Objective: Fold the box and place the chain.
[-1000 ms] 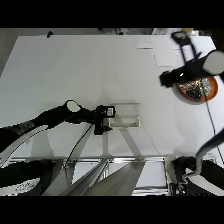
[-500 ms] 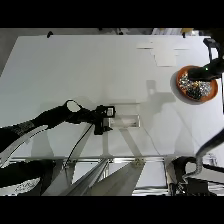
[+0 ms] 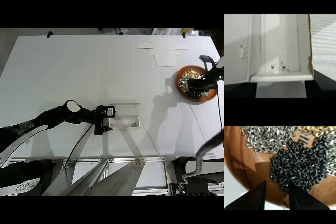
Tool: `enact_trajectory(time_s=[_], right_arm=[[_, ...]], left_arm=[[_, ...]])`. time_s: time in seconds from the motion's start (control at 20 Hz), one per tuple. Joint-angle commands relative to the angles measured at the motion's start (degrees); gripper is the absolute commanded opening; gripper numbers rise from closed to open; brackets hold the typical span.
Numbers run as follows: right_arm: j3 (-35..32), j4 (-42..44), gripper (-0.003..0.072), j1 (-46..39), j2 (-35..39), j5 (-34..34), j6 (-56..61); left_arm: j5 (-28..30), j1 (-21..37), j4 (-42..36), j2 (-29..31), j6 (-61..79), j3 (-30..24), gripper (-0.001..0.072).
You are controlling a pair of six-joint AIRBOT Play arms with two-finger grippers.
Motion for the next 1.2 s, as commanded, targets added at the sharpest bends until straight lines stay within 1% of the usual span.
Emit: enact_trajectory(time_s=[0.0,0.05,0.1,0.5,0.55,0.6,0.7,0.85,1.05,1.15], right_arm=[[0.0,-0.2,0.0231,-0.2,-1.7,-0.2,0.1],[0.0,-0.2,0.0197,-0.2,-1.9,-0.5,0.1],[0.0,-0.2,0.0183,-0.2,-1.9,-1.1,0.2],[0.0,-1.5,0.018,-0.2,-3.5,-1.6,1.9],[0.0,-1.5,0.0117,-0.2,-3.5,-1.9,1.9],[0.0,-1.5,0.0017,-0.2,-3.5,-1.9,1.9],[0.0,-1.5,0.0017,-0.2,-2.6,-0.5,1.8],[0.0,-1.5,0.0017,-0.2,2.1,1.7,1.7],[0.0,-0.4,0.0017,-0.2,12.4,4.3,1.4],[0.0,2.4,0.0017,-0.2,17.6,6.8,1.1]], left_arm=[[0.0,0.0,0.0,0.0,0.0,0.0,0.0211],[0.0,0.0,0.0,0.0,0.0,0.0,0.0211],[0.0,0.0,0.0,0.0,0.0,0.0,0.0211],[0.0,0.0,0.0,0.0,0.0,0.0,0.0211],[0.0,0.0,0.0,0.0,0.0,0.0,0.0211],[0.0,0.0,0.0,0.0,0.0,0.0,0.0211],[0.0,0.0,0.0,0.0,0.0,0.0,0.0211],[0.0,0.0,0.0,0.0,0.0,0.0,0.0211],[0.0,0.0,0.0,0.0,0.0,0.0,0.0211],[0.0,0.0,0.0,0.0,0.0,0.0,0.0211]])
